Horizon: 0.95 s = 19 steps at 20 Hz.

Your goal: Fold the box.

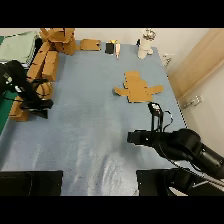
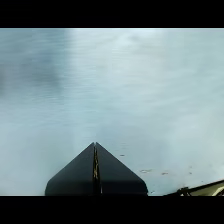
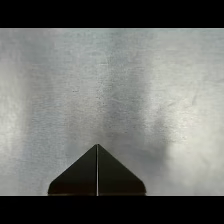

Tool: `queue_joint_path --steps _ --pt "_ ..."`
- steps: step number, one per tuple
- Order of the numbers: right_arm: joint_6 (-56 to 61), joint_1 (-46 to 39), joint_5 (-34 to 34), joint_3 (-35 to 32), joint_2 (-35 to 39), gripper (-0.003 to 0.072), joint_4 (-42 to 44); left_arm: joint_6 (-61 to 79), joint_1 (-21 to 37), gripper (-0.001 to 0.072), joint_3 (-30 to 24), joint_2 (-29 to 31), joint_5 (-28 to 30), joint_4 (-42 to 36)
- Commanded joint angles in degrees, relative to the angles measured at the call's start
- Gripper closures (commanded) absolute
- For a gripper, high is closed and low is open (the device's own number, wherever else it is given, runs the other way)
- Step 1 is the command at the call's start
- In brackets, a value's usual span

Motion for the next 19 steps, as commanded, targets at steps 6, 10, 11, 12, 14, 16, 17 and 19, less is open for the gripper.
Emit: queue_joint_path --steps 6,10,11,12,14,16,17,19 --pt "-28.48 -9.62 -3.56 26.03 -34.38 0.0683 16.33 -2.36 -28.24 0.0699 -0.26 2.43 17.4 -3.8" --pt "-28.63 -9.49 -4.37 30.77 -39.34 0.0682 16.72 -3.26 -29.83 0.0696 -0.26 2.45 19.87 -3.8" --pt "-28.63 -9.49 -4.63 30.84 -39.28 0.0682 16.65 -3.26 -29.81 0.0696 -0.26 2.45 19.3 -3.8" --pt "-28.63 -9.51 -4.63 30.84 -39.28 0.0682 16.48 -3.23 -29.88 0.0696 -0.26 2.43 19.15 -3.82" --pt "-28.63 -9.51 -4.61 30.84 -39.3 0.0682 16.5 -3.26 -29.86 0.0696 -0.26 2.45 19.19 -3.85" --pt "-28.61 -9.51 -4.61 30.84 -39.28 0.0682 16.48 -3.23 -29.86 0.0696 -0.26 2.45 19.65 -3.8" --pt "-28.63 -9.51 -4.61 30.84 -39.28 0.0682 16.48 -3.23 -29.86 0.0696 -0.26 2.43 19.56 -3.82" --pt "-28.63 -9.51 -4.63 30.84 -39.28 0.0682 16.48 -3.23 -29.86 0.0696 -0.26 2.43 19.58 -3.82"
